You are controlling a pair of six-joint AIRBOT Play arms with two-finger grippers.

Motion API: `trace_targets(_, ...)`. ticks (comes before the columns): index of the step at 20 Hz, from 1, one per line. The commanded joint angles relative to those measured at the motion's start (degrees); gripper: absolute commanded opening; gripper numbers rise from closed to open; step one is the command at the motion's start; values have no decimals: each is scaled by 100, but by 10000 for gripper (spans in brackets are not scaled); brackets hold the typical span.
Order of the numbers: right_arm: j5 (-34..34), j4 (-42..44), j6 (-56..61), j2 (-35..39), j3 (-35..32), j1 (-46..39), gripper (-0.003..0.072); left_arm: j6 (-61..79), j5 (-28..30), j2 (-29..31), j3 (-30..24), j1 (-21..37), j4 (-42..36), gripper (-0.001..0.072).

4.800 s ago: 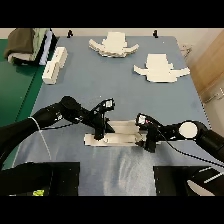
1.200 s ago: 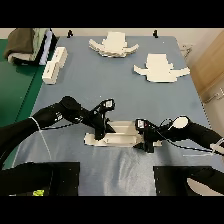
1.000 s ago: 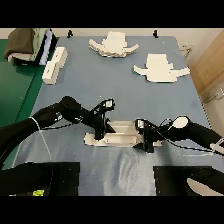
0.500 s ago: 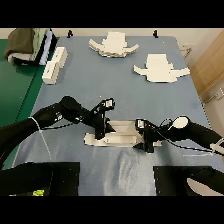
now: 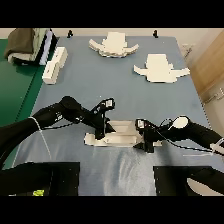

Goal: Fold the box.

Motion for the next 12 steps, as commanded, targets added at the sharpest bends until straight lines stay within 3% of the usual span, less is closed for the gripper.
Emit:
trace_targets(1, 2, 2, 2, -4, 2, 2, 550, -140, -11, 4, 7, 0, -7, 17)
trace_targets(3, 2, 2, 2, -4, 2, 2, 550, -463, -11, 17, 9, 13, 2, 34)
trace_targets(5, 2, 2, 2, -4, 2, 2, 550, -820, -11, 109, 15, 66, 17, 560)
trace_targets(6, 2, 2, 2, -4, 2, 2, 550, -1005, -24, 192, 15, 116, 37, 606)
trace_targets(9, 2, 2, 2, -4, 2, 2, 550, -1565, -199, 588, 17, 326, 599, 608)
trace_targets(12, 2, 2, 2, -4, 2, 2, 550, -3040, -706, 1099, 20, 603, 1613, 606)
